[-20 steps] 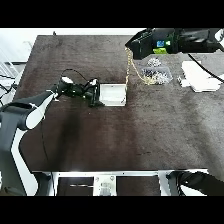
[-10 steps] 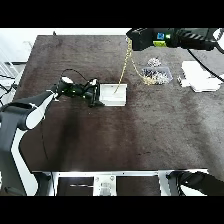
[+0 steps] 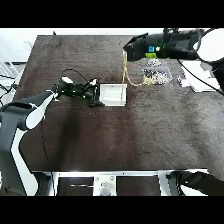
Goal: Fold the box and place the chain.
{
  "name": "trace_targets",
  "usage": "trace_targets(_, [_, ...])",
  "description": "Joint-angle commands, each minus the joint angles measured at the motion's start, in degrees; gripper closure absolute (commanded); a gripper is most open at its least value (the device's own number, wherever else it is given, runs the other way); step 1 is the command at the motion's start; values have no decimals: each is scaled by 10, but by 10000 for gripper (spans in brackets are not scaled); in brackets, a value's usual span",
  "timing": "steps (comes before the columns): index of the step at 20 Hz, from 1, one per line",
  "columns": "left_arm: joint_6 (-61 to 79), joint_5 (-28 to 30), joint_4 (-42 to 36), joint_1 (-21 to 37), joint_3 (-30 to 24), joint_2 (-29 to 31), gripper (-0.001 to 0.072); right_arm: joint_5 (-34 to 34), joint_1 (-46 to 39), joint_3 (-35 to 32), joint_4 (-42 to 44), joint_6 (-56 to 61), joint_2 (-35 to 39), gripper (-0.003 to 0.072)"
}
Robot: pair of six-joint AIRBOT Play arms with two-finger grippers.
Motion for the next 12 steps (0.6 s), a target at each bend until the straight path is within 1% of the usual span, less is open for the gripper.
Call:
trace_targets(1, [0, 0, 0, 0, 0, 0, 219, -17, 1, -50, 1, 22, -1, 674])
trace_targets(3, [0, 0, 0, 0, 0, 0, 219, -38, 1, -79, 5, 31, -1, 674])
trace_targets(5, [0, 0, 0, 0, 0, 0, 219, -42, 2, -97, 20, 33, -1, 674])
trace_targets(12, [0, 0, 0, 0, 0, 0, 219, -41, 20, -103, 23, 46, -1, 674])
